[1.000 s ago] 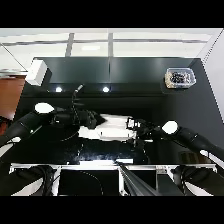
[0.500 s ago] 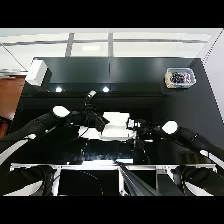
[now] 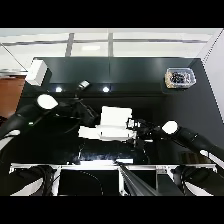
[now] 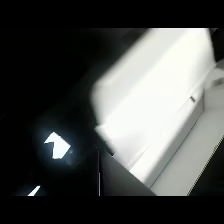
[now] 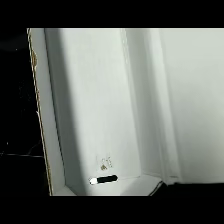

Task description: Fold the box and place the chain.

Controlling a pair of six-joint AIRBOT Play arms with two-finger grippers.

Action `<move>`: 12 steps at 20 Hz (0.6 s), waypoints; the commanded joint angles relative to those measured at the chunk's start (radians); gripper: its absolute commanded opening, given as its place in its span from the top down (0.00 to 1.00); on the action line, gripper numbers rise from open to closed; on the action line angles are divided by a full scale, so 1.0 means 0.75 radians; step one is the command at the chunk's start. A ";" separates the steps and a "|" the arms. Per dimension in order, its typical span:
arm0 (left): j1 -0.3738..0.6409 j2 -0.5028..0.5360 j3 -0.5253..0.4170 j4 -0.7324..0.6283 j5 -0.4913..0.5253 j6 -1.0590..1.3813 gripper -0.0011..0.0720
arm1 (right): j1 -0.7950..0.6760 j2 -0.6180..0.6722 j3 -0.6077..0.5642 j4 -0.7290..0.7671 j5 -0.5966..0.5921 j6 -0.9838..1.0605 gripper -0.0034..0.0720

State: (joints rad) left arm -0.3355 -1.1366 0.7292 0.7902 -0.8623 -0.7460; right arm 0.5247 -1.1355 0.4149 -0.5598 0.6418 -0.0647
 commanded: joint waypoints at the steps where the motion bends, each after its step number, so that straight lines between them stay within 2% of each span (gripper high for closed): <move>1: 0.187 0.173 -0.035 0.244 -0.184 -0.242 0.95 | 0.001 -0.001 -0.001 0.001 0.001 0.000 0.31; 3: 0.288 0.233 -0.149 0.116 -0.187 -0.212 0.93 | 0.001 -0.001 -0.001 0.001 0.001 0.000 0.31; 4: 0.330 0.240 -0.201 0.021 -0.195 -0.134 0.81 | 0.001 -0.001 -0.001 0.001 0.001 0.000 0.31; 6: 0.340 0.237 -0.276 -0.060 -0.219 0.259 0.24 | 0.001 -0.001 -0.001 0.001 0.001 0.000 0.31; 7: 0.307 0.238 -0.308 -0.065 -0.229 0.500 0.00 | 0.001 -0.001 -0.001 0.001 0.001 0.000 0.31; 10: 0.174 0.226 -0.364 -0.082 -0.155 0.987 0.01 | 0.001 -0.001 -0.001 0.001 0.001 0.000 0.31; 12: 0.097 0.196 -0.356 -0.096 -0.086 1.026 0.01 | 0.001 -0.001 -0.001 0.001 0.001 0.000 0.31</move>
State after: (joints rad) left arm -0.1993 -0.9756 0.4839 0.7467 -0.9791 -0.2153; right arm 0.5247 -1.1355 0.4149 -0.5594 0.6418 -0.0647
